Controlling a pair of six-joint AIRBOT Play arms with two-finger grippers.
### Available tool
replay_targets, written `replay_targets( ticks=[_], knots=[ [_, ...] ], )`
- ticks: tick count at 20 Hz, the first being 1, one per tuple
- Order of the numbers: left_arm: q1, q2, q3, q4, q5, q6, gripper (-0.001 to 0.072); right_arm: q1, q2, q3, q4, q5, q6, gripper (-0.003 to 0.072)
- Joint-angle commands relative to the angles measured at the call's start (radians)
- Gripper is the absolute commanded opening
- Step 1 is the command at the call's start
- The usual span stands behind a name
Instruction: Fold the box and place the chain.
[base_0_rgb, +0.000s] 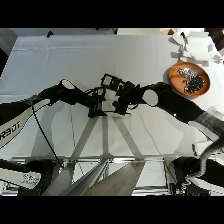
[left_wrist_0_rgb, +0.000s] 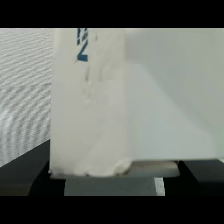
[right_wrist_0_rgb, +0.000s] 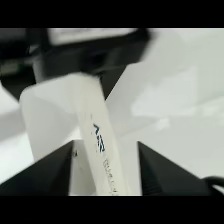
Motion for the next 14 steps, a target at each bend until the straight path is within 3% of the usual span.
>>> replay_targets(
  ticks=[1, 6, 7, 9, 14],
  knots=[
    [0.000, 0.000, 0.000, -0.003, 0.008, -0.003, 0.0141, 0.000, 0.010, 0.000, 0.056, -0.016, 0.191, 0.0313],
    [0.000, 0.000, 0.000, -0.003, 0.008, -0.003, 0.0141, 0.001, -0.013, -0.003, 0.061, -0.018, 0.141, 0.0301],
    [0.000, 0.000, 0.000, -0.003, 0.008, -0.003, 0.0141, 0.001, -0.013, -0.003, 0.062, -0.005, 0.090, 0.0307],
    [0.000, 0.000, 0.000, -0.003, 0.008, -0.003, 0.0141, 0.001, -0.013, -0.006, 0.061, 0.015, -0.031, 0.0421],
    [0.000, 0.000, 0.000, -0.003, 0.008, -0.003, 0.0141, 0.000, -0.016, -0.018, 0.061, -0.013, -0.342, 0.0423]
  ],
)
